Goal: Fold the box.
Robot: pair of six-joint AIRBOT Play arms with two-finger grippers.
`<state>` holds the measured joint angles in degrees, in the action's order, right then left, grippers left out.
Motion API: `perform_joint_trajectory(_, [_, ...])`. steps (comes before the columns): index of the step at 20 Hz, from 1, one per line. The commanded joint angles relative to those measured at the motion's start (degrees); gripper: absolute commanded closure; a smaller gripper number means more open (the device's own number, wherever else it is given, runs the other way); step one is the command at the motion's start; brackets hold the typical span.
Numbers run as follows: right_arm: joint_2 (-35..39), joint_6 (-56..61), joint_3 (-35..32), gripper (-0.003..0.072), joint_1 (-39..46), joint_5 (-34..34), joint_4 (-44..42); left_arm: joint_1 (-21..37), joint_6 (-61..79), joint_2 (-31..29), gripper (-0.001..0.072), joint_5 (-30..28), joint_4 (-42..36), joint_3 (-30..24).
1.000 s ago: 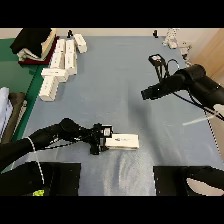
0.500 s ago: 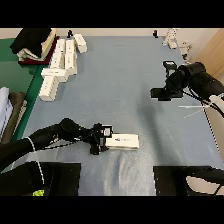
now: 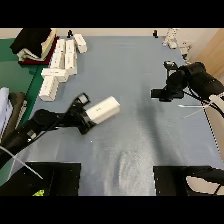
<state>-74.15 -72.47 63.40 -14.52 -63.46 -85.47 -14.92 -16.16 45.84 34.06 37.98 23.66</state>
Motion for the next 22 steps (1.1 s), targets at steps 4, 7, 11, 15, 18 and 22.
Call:
perform_joint_trajectory(4, [-0.04, 0.02, 0.04, 0.0665, 0.02, -0.04, 0.02, 28.09, -22.67, -5.4, 0.0301, 4.52, 15.87, 0.26])
perform_joint_trajectory(7, [-0.04, 0.02, 0.04, 0.0665, 0.02, -0.04, 0.0, 32.57, -22.64, -3.17, 0.03, 1.99, 15.87, 0.26])
perform_joint_trajectory(11, [-0.04, 0.02, 0.04, 0.0665, 0.02, -0.04, 0.02, 32.94, -22.73, 2.58, 0.03, -3.63, 15.85, 0.26])
perform_joint_trajectory(15, [-0.04, 0.02, 0.04, 0.0665, 0.02, -0.04, 0.02, 32.74, -22.69, 8.22, 0.03, -8.39, 15.56, 0.26])
perform_joint_trajectory(18, [-0.04, 0.02, 0.04, 0.0665, 0.02, -0.04, 0.02, 32.74, -21.97, 11.04, 0.03, -8.59, 15.63, 0.26])
perform_joint_trajectory(22, [-0.04, 0.02, 0.04, 0.0665, 0.02, -0.04, 0.02, 32.76, -22.01, 11.32, 0.03, -8.55, 15.63, 0.26])
